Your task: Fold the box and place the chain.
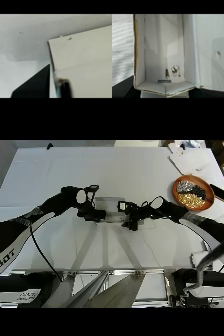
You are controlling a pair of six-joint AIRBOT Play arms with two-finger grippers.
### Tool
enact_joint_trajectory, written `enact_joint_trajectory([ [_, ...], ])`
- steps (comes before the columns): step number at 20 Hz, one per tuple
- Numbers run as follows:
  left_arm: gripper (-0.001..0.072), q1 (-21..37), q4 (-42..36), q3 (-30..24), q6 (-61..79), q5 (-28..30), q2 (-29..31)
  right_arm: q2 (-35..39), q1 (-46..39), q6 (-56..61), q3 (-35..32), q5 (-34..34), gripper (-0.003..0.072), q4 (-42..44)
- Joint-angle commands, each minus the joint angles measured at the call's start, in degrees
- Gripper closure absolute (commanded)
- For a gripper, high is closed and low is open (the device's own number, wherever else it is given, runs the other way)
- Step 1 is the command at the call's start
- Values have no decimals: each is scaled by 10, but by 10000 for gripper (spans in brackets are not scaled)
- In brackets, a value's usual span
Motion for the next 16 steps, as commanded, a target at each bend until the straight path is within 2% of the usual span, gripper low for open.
enact_joint_trajectory([
  [1,570,-19,25,19,-47,-2,-15,0,0,0,0,0,388,2],
  [3,589,-28,23,31,-55,-2,-22,0,0,0,0,0,388,2],
  [4,702,-30,24,34,-52,-3,-24,0,0,0,0,0,388,2],
  [10,690,-32,23,34,-54,-12,-26,0,0,0,0,0,388,2],
  [11,643,-32,23,34,-54,-12,-26,0,0,0,0,0,388,2],
  [13,412,-26,10,35,-54,-24,-23,0,0,0,0,0,388,2],
  [14,355,-19,-1,35,-51,-30,-21,0,0,0,0,0,388,2],
  [16,197,-1,-25,35,-23,-39,-11,0,0,0,0,0,388,2],
])
